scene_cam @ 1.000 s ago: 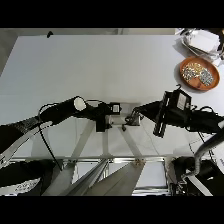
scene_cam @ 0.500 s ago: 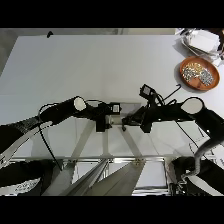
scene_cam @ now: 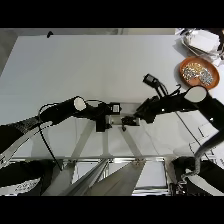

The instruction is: Fold the box and place the chain.

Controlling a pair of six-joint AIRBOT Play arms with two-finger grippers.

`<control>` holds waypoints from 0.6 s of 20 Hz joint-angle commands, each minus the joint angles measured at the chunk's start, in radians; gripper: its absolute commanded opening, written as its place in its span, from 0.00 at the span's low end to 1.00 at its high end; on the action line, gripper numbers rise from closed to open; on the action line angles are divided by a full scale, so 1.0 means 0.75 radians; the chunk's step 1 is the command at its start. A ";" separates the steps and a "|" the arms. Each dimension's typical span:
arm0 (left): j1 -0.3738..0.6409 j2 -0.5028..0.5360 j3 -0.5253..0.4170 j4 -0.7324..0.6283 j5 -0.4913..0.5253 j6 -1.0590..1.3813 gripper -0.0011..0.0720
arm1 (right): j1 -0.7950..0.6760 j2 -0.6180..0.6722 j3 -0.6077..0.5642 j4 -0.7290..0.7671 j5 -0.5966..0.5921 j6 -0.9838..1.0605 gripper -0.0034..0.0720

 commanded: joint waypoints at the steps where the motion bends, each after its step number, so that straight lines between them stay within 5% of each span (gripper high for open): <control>1: 0.000 0.001 0.001 0.000 0.000 0.001 0.30 | -0.123 0.004 0.181 -0.260 0.100 0.333 0.39; 4: 0.000 0.001 0.001 0.000 0.000 0.001 0.30 | -0.210 -0.008 0.219 -0.731 -0.017 0.702 0.42; 6: 0.000 0.001 0.001 0.000 0.000 0.001 0.30 | -0.230 -0.079 0.219 -0.911 -0.021 0.808 0.55; 12: 0.000 0.001 0.001 0.000 0.001 0.001 0.30 | -0.169 -0.401 0.220 -0.983 -0.078 0.941 0.60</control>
